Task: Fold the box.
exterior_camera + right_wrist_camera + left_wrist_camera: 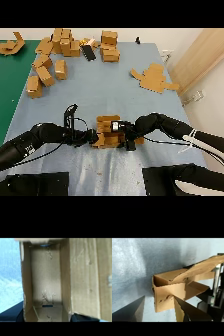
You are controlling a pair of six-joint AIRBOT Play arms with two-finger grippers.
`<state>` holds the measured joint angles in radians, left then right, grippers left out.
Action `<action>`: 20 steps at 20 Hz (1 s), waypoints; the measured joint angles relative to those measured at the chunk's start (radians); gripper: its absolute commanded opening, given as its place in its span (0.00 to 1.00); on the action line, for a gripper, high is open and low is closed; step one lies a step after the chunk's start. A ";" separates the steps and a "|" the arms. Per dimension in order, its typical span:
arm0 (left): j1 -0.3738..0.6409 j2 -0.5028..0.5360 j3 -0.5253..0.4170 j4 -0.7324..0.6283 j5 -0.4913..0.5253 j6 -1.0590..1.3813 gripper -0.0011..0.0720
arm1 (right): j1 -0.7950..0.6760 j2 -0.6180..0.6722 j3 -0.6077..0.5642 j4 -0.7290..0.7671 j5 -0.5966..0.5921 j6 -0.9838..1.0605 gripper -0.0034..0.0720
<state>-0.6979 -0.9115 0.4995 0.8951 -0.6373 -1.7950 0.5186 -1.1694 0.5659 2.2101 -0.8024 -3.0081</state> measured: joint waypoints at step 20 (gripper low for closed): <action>-0.182 -0.162 0.239 0.446 -0.164 -0.400 0.76 | 0.000 0.000 0.000 0.000 0.000 0.000 0.82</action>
<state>-0.8803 -1.0737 0.7383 1.3415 -0.8013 -2.1948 0.5186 -1.1690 0.5659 2.2101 -0.8024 -3.0081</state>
